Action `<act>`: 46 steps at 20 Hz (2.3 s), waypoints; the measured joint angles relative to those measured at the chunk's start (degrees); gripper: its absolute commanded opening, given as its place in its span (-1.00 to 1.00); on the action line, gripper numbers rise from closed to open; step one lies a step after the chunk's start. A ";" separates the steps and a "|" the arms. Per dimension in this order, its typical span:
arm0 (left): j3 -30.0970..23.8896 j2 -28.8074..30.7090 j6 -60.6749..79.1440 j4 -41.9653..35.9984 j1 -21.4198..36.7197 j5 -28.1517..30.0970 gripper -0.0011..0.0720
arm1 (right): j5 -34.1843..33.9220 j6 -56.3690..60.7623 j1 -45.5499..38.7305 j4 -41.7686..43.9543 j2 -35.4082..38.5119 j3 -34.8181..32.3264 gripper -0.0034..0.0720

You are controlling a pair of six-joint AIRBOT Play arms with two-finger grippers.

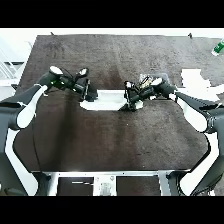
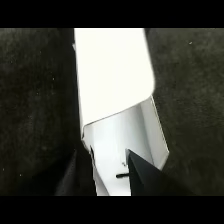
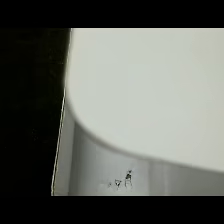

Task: Fold the box and place the chain.

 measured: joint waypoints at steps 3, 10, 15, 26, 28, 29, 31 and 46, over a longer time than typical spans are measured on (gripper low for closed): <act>3.74 0.04 -2.19 0.66 2.03 -5.03 -0.93 | 0.00 0.00 0.00 0.00 0.00 0.00 0.40; 8.57 1.51 -7.96 -0.31 4.35 -11.58 -0.95 | 0.02 0.00 0.00 0.02 0.00 0.00 0.40; 2.47 10.23 -9.90 -0.85 2.95 -6.58 -0.95 | 0.02 0.00 0.00 0.00 0.00 0.00 0.40; -29.16 31.19 -1.53 -4.39 -2.08 14.71 -0.95 | 0.02 0.00 0.00 0.02 0.00 0.00 0.40; -32.48 31.61 -0.90 -4.72 -2.91 16.96 -0.95 | 0.02 0.00 0.00 0.00 0.00 0.00 0.40; -33.62 31.41 -0.96 -4.96 -3.26 18.05 -0.94 | 0.02 0.00 0.00 0.00 0.00 0.00 0.40; -34.77 30.27 -1.33 -5.33 -3.65 19.37 -0.95 | 0.02 0.00 0.00 0.00 0.00 0.00 0.40; -21.38 17.81 -3.63 -7.50 -7.23 32.11 -0.94 | 0.00 0.00 0.00 0.02 0.00 0.00 0.40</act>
